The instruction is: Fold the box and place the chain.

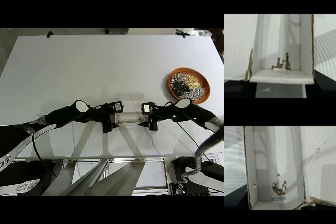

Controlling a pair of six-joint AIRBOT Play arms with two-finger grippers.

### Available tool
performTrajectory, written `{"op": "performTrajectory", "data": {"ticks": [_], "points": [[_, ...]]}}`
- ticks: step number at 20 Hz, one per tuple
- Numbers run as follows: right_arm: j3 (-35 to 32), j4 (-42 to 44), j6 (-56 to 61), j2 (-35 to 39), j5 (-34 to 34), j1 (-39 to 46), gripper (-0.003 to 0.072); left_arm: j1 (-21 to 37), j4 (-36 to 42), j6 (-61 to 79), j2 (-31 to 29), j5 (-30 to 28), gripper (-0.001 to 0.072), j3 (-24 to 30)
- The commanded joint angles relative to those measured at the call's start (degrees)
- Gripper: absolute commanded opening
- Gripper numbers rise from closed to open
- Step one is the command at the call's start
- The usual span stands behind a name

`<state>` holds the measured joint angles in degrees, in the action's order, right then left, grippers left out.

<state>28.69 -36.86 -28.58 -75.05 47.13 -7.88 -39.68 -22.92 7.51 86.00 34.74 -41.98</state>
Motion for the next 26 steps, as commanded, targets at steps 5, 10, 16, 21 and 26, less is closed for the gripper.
{"op": "performTrajectory", "data": {"ticks": [5, 10, 16, 21, 26], "points": [[0.0, 0.0, 0.0, 0.0, 0.2, 0.0, 0.0398, 0.0, 0.0, 0.0, 0.0, 0.0, 0.0135, 0.0], [0.0, -0.2, 0.0, 0.0, 0.2, 0.0, 0.0398, 0.0, 0.0, 0.0, 0.0, 0.0, 0.0136, 0.0], [0.0, -0.7, 3.8, 0.9, 0.1, 0.0, 0.0695, 0.0, 0.0, 0.0, 0.0, 0.0, 0.0136, 0.0], [0.0, -14.6, 17.6, 8.1, 0.4, 0.2, 0.0695, 0.0, 0.0, 0.0, -0.2, 0.7, 0.0135, 0.0], [0.0, -28.1, 34.8, 13.6, 6.9, 0.2, 0.0695, 0.0, 0.0, 0.0, -0.1, 1.1, 0.0135, 0.0]]}}
